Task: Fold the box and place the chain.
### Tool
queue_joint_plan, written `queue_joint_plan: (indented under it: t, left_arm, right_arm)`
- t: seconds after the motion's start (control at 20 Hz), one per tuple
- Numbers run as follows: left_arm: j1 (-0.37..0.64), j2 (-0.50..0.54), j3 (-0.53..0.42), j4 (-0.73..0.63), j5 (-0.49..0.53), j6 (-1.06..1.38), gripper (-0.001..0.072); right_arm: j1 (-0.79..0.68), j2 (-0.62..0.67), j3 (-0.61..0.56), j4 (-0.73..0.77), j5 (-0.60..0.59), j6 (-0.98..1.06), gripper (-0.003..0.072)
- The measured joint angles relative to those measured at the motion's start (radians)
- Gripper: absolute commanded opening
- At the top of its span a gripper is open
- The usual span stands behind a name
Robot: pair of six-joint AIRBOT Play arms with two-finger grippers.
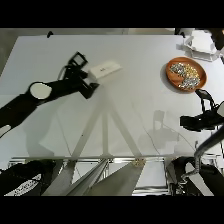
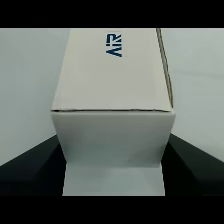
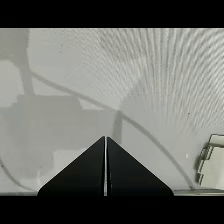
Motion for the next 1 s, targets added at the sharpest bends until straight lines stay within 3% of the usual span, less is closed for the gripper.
queue_joint_plan:
  t: [0.2,0.35,0.65,1.0]
  left_arm:
    - [0.237,0.029,0.000,0.332,-0.173,-0.349,0.0003]
    - [0.417,0.037,-0.008,0.488,-0.261,-0.509,0.0002]
    - [0.655,0.040,-0.048,0.583,-0.308,-0.608,0.0002]
    - [0.727,0.040,-0.169,0.608,-0.313,-0.630,0.0004]
  right_arm:
    - [0.000,0.000,0.000,0.015,-0.019,-0.003,0.0014]
    - [0.000,0.000,0.000,0.032,-0.032,-0.017,0.0014]
    - [0.000,0.000,0.000,0.048,-0.041,-0.030,0.0014]
    - [0.000,0.000,0.000,0.052,-0.044,-0.034,0.0014]
